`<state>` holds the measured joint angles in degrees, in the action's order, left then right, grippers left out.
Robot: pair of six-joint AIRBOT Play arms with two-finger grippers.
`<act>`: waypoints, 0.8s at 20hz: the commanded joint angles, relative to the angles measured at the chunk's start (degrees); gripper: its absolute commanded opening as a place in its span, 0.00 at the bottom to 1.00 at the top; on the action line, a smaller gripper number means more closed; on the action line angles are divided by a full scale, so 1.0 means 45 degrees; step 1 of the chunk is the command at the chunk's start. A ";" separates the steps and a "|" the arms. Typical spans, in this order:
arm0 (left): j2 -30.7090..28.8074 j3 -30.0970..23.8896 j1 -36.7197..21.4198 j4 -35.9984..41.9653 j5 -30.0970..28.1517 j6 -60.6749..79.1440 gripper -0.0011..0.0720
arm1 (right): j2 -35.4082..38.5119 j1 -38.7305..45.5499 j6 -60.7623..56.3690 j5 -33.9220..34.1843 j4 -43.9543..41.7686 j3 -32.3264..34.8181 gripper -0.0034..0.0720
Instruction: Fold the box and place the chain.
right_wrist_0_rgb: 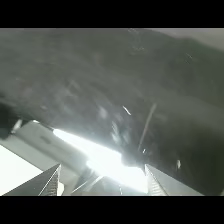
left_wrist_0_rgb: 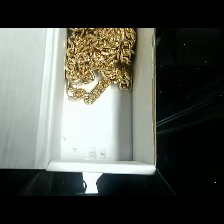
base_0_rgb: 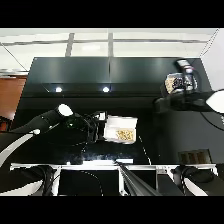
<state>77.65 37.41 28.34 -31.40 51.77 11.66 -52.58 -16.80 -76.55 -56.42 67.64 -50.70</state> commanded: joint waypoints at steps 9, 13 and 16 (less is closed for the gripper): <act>0.0010 0.0005 0.0005 -0.0029 -0.0840 0.0170 0.68 | -0.2526 -0.2404 0.7616 -0.0194 -0.1447 -0.0068 0.89; 0.0010 0.0005 0.0005 -0.0029 -0.0826 0.0165 0.68 | -0.2472 -0.2385 0.7922 -0.2166 -0.1734 -0.0068 0.89; 0.0010 0.0005 0.0005 -0.0024 -0.0787 0.0165 0.68 | -0.2171 -0.2069 0.8262 -0.2259 -0.2244 -0.0107 0.89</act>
